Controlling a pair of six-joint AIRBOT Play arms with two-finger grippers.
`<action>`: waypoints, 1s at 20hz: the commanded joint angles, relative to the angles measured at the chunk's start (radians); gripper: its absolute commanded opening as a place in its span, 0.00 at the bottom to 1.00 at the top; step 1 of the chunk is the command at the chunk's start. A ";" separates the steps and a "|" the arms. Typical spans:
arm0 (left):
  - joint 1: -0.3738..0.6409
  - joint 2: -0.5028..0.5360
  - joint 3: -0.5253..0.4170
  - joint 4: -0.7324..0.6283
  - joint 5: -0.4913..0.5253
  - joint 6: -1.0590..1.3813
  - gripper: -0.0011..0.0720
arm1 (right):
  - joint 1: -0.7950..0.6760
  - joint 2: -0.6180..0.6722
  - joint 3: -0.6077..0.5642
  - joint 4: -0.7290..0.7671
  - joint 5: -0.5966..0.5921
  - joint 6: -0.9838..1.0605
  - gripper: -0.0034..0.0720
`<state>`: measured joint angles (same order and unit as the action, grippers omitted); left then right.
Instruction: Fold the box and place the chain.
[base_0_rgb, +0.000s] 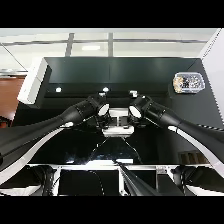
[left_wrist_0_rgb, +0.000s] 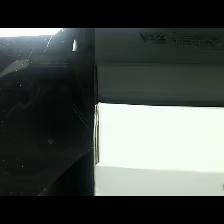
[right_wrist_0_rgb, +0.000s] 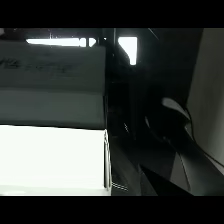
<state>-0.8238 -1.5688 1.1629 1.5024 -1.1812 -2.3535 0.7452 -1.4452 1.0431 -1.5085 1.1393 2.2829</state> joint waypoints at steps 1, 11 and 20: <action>0.000 0.000 0.000 0.000 -0.001 0.000 0.05 | 0.000 -0.008 0.002 -0.009 0.006 0.010 0.66; 0.008 0.000 0.000 0.000 -0.001 0.000 0.05 | 0.001 -0.019 0.002 0.016 -0.034 -0.035 0.07; 0.008 0.000 0.000 0.000 -0.002 0.000 0.05 | 0.003 -0.018 0.002 0.034 -0.042 -0.035 0.28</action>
<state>-0.8165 -1.5688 1.1629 1.5036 -1.1843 -2.3516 0.7475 -1.4639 1.0443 -1.4757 1.0954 2.2467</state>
